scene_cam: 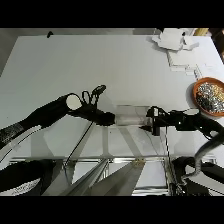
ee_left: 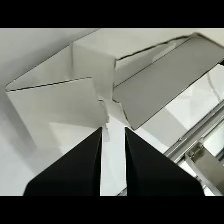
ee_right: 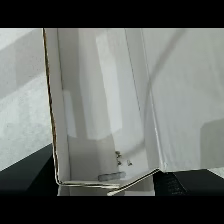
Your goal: Fold the box and place the chain.
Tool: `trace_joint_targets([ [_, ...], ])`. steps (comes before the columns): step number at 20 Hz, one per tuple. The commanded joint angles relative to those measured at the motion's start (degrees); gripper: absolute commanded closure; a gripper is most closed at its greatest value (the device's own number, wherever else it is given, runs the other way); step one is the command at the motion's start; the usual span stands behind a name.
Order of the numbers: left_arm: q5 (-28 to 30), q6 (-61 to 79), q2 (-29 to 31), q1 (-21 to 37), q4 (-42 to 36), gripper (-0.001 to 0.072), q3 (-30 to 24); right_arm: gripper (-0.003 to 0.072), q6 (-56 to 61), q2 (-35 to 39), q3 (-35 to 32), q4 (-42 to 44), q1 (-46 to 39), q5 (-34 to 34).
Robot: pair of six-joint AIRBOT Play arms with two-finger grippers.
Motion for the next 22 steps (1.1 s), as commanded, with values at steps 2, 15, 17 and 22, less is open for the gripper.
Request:
trace_joint_targets([
  [2, 1.03, 0.07, 0.02, -1.18, 0.59, 0.0547, 0.83, 0.0272, 0.02, 0.04, 0.02, 0.0, 0.0, 0.02],
  [15, -11.04, -11.13, 10.05, 10.54, 21.18, 0.0651, 0.79, 0.0272, 0.02, 0.04, 0.02, 0.0, 0.0, 0.02],
  [17, -10.08, -11.98, 9.49, 12.94, 19.63, 0.065, -1.86, 0.0272, 0.02, 0.04, 0.02, 0.0, 0.0, 0.02],
  [22, -5.7, -3.61, -1.29, 9.79, 6.78, 0.07, -3.65, 0.0272, 0.02, 0.04, 0.02, 0.0, 0.0, 0.02],
])
